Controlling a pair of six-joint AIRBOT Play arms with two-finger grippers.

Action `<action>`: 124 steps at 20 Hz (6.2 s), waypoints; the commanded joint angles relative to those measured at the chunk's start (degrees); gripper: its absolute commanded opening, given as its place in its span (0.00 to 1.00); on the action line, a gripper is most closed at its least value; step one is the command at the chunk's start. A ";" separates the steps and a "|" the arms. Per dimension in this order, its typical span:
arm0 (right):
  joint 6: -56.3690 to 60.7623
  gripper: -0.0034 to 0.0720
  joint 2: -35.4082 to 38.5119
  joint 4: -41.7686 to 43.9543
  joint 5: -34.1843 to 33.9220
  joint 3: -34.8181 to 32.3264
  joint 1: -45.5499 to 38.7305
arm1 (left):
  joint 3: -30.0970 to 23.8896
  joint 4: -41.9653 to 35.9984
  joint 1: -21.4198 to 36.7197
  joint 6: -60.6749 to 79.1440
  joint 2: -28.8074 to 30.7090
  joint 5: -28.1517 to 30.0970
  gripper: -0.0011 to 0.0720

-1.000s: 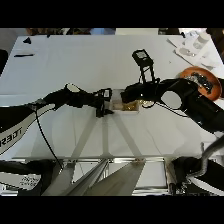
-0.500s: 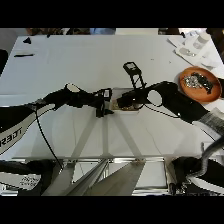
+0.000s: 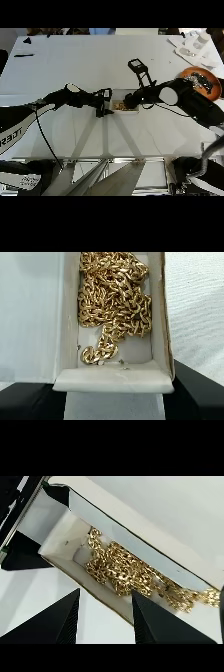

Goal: Fold the box and place the chain.

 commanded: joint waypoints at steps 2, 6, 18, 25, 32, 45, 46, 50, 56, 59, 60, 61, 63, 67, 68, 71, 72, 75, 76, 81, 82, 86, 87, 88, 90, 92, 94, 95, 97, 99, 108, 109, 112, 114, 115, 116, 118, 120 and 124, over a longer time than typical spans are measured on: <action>-7.98 0.53 5.42 -0.04 7.61 0.04 -5.35 | -0.02 0.02 -0.02 0.00 0.00 0.00 0.49; -14.97 0.53 5.97 -0.90 12.81 0.02 -13.40 | -0.02 0.02 -0.02 0.00 0.00 0.00 0.49; -5.92 0.83 -10.10 -1.29 10.84 0.02 -21.11 | -0.02 0.02 -0.02 0.02 0.00 0.00 0.49; 18.47 0.88 -15.67 -3.74 3.08 0.02 -21.11 | -0.02 0.02 -0.02 0.00 0.00 0.00 0.49; 26.73 0.88 -18.49 -9.40 0.02 0.07 -20.46 | -0.02 0.02 -0.02 0.00 0.00 0.00 0.49; 24.26 0.06 -19.06 -9.27 0.63 0.17 -17.55 | -0.02 0.02 -0.02 0.02 0.00 0.00 0.49; 22.91 0.06 -17.31 -9.33 0.59 0.17 -17.55 | -0.02 0.00 -0.02 0.02 0.00 0.00 0.49; 21.00 0.05 -10.58 -10.32 1.01 0.17 -17.44 | -0.02 0.02 -0.02 0.00 0.00 -0.02 0.49; 15.96 0.05 -2.95 -10.75 4.48 0.17 -13.88 | -0.02 -0.02 -0.15 0.00 0.00 -0.02 0.49; 10.99 0.05 0.17 -10.71 8.24 0.17 -11.43 | -0.02 0.00 -0.13 0.00 0.00 -0.26 0.49; 9.77 0.05 0.98 -10.56 9.05 0.17 -10.54 | -0.02 0.00 -0.15 0.00 0.00 -0.28 0.49; 8.55 0.05 1.79 -10.10 9.22 0.17 -9.53 | -0.02 -0.02 -0.15 0.00 0.00 -0.48 0.49; 6.25 0.06 2.86 -8.20 8.11 0.17 -7.10 | -0.02 0.00 -0.15 0.00 0.00 -0.46 0.49; 0.87 0.06 2.73 -0.79 0.42 0.17 -1.84 | -0.02 0.00 -0.15 0.00 0.00 -0.48 0.49; 0.46 0.06 2.67 0.42 -2.67 0.17 -0.81 | -0.02 0.00 -0.15 0.00 0.00 -0.46 0.49; 0.46 0.05 1.86 1.44 -10.45 0.17 1.20 | -0.02 0.00 -0.15 0.00 0.00 -0.46 0.49; 0.46 0.05 1.36 1.36 -11.08 0.17 1.27 | -0.02 0.00 -0.15 0.00 0.00 -0.48 0.49; 0.44 0.05 -1.55 1.14 -9.66 0.15 1.27 | -0.02 0.00 -0.15 0.00 0.00 -0.46 0.49; 0.46 0.05 -3.02 1.07 -8.68 0.15 1.27 | -0.02 0.00 -0.15 0.00 0.00 -0.46 0.49; 0.31 0.17 -7.96 0.00 -4.17 0.15 1.27 | -0.02 0.00 -0.15 0.02 0.00 -0.48 0.49; -0.94 0.27 -7.58 0.07 -4.00 0.15 1.25 | -0.02 0.00 -0.15 0.00 0.00 -0.46 0.49; -4.44 0.32 -3.56 0.20 -2.05 0.15 0.11 | -0.02 0.00 -0.15 0.02 0.00 -0.46 0.49; -4.46 0.38 -1.99 0.13 -0.90 0.15 -0.92 | -0.02 -0.02 -0.15 0.00 0.00 -0.46 0.49; -4.44 0.54 -0.57 0.13 0.39 0.17 -2.40 | -0.02 0.00 -0.15 0.00 0.00 -0.46 0.49; -4.46 0.60 2.08 0.13 2.78 0.15 -6.12 | -0.02 0.00 -0.15 0.02 0.00 -0.46 0.49; -4.44 0.60 4.33 0.17 3.67 0.15 -10.54 | -0.02 0.00 -0.15 0.02 0.00 -0.46 0.49; -4.44 0.60 5.05 0.17 3.65 0.15 -14.84 | -0.02 0.00 -0.15 0.00 0.00 -0.46 0.49; -4.44 0.60 4.92 0.13 3.63 0.15 -16.59 | -0.02 0.00 -0.15 0.00 0.00 -0.46 0.49; -6.01 0.60 4.13 -0.04 3.58 0.15 -19.12 | -0.02 0.00 -0.15 0.02 0.00 -0.46 0.49; -13.49 0.60 2.10 -0.09 4.28 0.15 -20.04 | -0.02 0.00 -0.15 0.00 0.00 -0.46 0.49; -19.08 0.60 -15.10 -3.52 -1.66 0.15 -20.59 | -0.02 0.00 -0.15 0.02 0.00 -0.46 0.49; -19.08 0.60 -16.02 -4.11 -2.86 0.15 -20.59 | -0.02 0.00 -0.15 0.00 0.00 -0.46 0.49; -19.04 0.60 -18.14 -4.31 -6.62 0.17 -20.59 | -0.02 0.00 -0.15 0.02 0.00 -0.46 0.49; -19.02 0.59 -19.47 -4.31 -7.98 0.17 -20.59 | -0.02 0.00 -0.15 0.02 0.00 -0.46 0.49; -19.02 0.59 -20.13 -4.31 -8.59 0.17 -20.57 | -0.02 0.00 -0.15 0.00 0.00 -0.46 0.49; -18.99 0.59 -20.83 -4.28 -9.46 0.17 -20.59 | -0.02 0.00 -0.15 0.00 0.00 -0.46 0.49; -18.97 0.56 -21.88 -4.26 -10.38 0.17 -20.57 | -0.02 0.00 -0.15 0.00 0.00 -0.46 0.49; -18.99 0.38 -22.71 -4.28 -9.38 0.17 -20.59 | -0.02 0.00 -0.13 0.00 0.00 -0.46 0.49; -19.02 0.22 -23.56 -4.31 -7.17 0.17 -20.59 | -0.02 0.00 -0.15 0.00 0.00 -0.46 0.49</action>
